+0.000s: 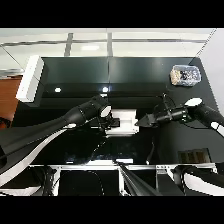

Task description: Fold the box and place the chain.

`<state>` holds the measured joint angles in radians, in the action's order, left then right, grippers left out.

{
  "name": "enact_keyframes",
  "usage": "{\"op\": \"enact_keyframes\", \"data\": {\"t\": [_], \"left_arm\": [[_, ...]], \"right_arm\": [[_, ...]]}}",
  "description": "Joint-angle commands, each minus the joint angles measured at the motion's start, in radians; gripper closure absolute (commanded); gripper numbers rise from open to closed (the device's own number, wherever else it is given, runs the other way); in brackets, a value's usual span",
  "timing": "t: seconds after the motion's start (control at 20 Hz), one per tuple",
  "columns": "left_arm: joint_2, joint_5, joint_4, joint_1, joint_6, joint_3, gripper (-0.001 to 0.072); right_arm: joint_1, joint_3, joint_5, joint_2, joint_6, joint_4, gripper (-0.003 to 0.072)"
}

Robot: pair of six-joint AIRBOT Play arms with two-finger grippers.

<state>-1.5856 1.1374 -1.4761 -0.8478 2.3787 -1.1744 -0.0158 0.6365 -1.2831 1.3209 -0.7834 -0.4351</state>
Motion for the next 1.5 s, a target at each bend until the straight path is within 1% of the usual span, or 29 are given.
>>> {"op": "enact_keyframes", "data": {"t": [0.0, 0.05, 0.1, 0.3, 0.55, 0.7, 0.75, 0.85, 0.95, 1.15, 1.25, 1.35, 1.45], "left_arm": [[-0.001, -0.002, -0.001, 0.000, 0.000, -0.001, 0.0680], [-0.001, -0.002, -0.001, 0.000, 0.000, -0.001, 0.0681], [-0.001, -0.003, -0.001, 0.000, 0.000, -0.001, 0.0680], [-0.001, -0.003, -0.001, 0.000, 0.000, -0.001, 0.0680], [-0.001, -0.003, -0.001, 0.000, 0.000, -0.001, 0.0680], [-0.001, -0.003, -0.003, 0.000, 0.000, -0.001, 0.0680], [-0.001, -0.002, -0.005, 0.000, 0.000, -0.001, 0.0680], [-0.001, -0.002, -0.004, 0.000, 0.000, -0.001, 0.0680], [-0.001, -0.002, -0.004, 0.000, 0.000, -0.001, 0.0680], [-0.001, -0.002, -0.004, 0.000, 0.000, -0.001, 0.0680], [-0.001, -0.002, -0.004, 0.000, 0.000, -0.001, 0.0680], [-0.001, -0.001, -0.004, 0.000, 0.000, -0.001, 0.0680], [-0.001, 0.000, -0.004, 0.000, 0.000, -0.001, 0.0680]], "right_arm": [[-0.081, 0.014, 0.036, 0.000, -0.078, 0.008, 0.0206], [-0.103, 0.026, 0.056, 0.000, -0.122, -0.016, 0.0208], [-0.127, 0.047, 0.074, -0.001, -0.166, -0.064, 0.0323], [-0.198, 0.127, 0.111, -0.001, -0.352, -0.234, 0.0323], [-0.270, 0.200, 0.124, -0.001, -0.499, -0.370, 0.0324], [-0.338, 0.232, 0.172, -0.001, -0.595, -0.450, 0.0324], [-0.369, 0.243, 0.188, -0.001, -0.666, -0.518, 0.0323], [-0.423, 0.258, 0.201, -0.001, -0.793, -0.656, 0.0323], [-0.472, 0.265, 0.216, -0.001, -0.879, -0.746, 0.0323], [-0.529, 0.286, 0.225, -0.001, -0.948, -0.790, 0.0323], [-0.544, 0.286, 0.253, 0.003, -1.009, -0.822, 0.0324], [-0.583, 0.287, 0.282, 0.008, -1.085, -0.908, 0.0324], [-0.632, 0.288, 0.282, 0.016, -1.192, -1.026, 0.0323]]}}
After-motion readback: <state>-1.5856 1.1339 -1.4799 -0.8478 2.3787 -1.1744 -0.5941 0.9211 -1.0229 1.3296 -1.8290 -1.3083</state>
